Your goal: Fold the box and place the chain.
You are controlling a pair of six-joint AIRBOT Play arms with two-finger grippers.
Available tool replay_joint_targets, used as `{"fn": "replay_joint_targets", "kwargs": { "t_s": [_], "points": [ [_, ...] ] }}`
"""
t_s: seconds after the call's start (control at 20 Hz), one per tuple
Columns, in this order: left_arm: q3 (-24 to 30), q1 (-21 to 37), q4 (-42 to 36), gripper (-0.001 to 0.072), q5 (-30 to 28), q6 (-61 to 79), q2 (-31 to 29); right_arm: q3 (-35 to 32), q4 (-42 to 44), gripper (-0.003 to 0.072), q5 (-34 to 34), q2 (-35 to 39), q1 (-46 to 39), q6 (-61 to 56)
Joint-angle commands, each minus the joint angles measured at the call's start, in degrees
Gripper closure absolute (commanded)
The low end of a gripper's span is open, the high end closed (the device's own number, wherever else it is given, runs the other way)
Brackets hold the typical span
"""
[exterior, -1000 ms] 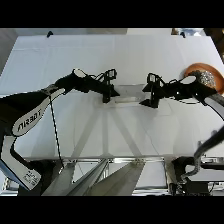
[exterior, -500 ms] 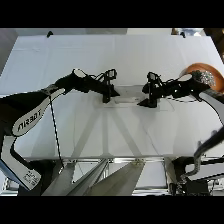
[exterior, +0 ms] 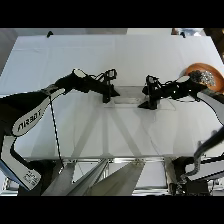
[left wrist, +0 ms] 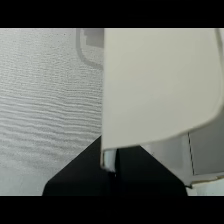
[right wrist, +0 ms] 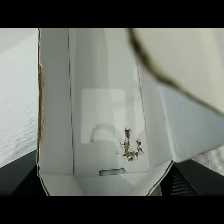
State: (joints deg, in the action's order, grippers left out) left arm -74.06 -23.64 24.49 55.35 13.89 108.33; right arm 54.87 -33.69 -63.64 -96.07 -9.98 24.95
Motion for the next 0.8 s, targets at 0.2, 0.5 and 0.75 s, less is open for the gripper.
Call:
{"fn": "replay_joint_targets", "kwargs": {
  "t_s": [0.2, 0.5, 0.75],
  "points": [
    [0.0, 0.0, 0.0, 0.0694, 0.0, 0.0, 0.0, 0.1, 1.6, 0.0009, 0.1, -0.1, 0.0, 2.6],
    [0.0, 0.0, 0.0, 0.0694, 0.0, 0.0, 0.0, 0.1, 1.1, 0.0009, 0.3, -0.1, 0.0, 3.9],
    [0.0, 0.0, 0.0, 0.0694, 0.0, 0.0, 0.0, 0.1, 1.0, 0.0009, 0.2, -0.1, 0.0, 8.9]
  ]
}}
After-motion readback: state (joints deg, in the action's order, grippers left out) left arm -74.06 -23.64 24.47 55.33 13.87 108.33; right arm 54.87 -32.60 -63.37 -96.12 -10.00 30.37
